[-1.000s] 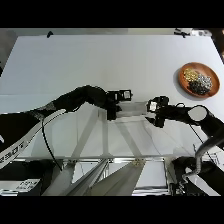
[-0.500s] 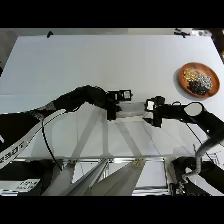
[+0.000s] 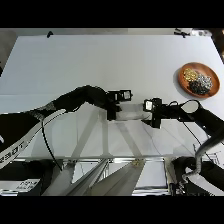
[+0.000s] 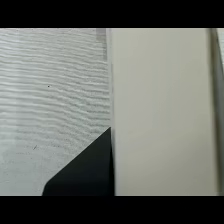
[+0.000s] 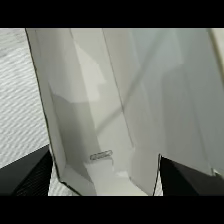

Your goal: Fold the box and place the chain.

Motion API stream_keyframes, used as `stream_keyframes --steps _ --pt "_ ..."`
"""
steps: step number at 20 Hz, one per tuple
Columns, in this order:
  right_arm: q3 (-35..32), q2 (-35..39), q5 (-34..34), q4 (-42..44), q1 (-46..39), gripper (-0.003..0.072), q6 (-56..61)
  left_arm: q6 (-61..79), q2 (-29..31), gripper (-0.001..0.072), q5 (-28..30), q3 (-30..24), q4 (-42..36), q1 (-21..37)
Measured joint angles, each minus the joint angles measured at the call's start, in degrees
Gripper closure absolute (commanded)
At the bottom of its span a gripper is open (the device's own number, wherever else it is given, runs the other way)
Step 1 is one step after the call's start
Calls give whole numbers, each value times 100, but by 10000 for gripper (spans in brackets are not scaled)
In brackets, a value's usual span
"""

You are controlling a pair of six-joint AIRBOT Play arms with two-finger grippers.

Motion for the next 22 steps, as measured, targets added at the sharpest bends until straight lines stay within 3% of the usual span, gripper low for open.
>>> stream_keyframes --steps 5,22 --pt "4 -83 282 -66 -2 1 9 22 0 694 2 2 9 0" --pt "0 -568 284 372 -352 41 -619 -15 0 694 -20 0 -4 0"
